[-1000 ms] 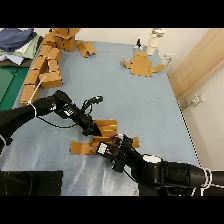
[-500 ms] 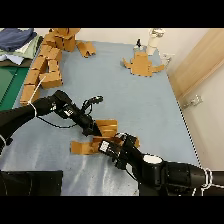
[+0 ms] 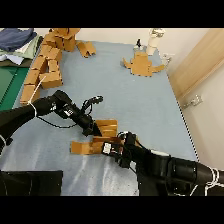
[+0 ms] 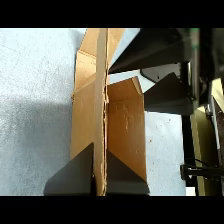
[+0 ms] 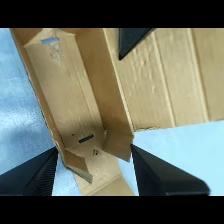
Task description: Fold the box.
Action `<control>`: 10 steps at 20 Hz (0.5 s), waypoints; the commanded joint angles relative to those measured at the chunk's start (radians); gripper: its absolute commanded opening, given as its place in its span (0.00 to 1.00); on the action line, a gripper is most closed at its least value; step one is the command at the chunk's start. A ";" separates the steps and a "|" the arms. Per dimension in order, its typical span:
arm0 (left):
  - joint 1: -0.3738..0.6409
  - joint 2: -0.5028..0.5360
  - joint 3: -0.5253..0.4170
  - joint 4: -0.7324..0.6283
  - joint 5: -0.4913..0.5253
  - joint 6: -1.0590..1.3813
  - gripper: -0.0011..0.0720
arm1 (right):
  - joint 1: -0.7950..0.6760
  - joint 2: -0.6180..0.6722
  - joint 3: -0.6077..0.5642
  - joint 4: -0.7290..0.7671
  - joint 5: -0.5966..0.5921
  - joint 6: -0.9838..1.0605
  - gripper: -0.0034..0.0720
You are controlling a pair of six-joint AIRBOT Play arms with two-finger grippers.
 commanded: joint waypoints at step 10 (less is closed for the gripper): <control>0.000 0.000 0.000 0.000 0.001 0.000 0.03 | -0.349 0.039 0.020 0.652 -0.014 -0.766 0.99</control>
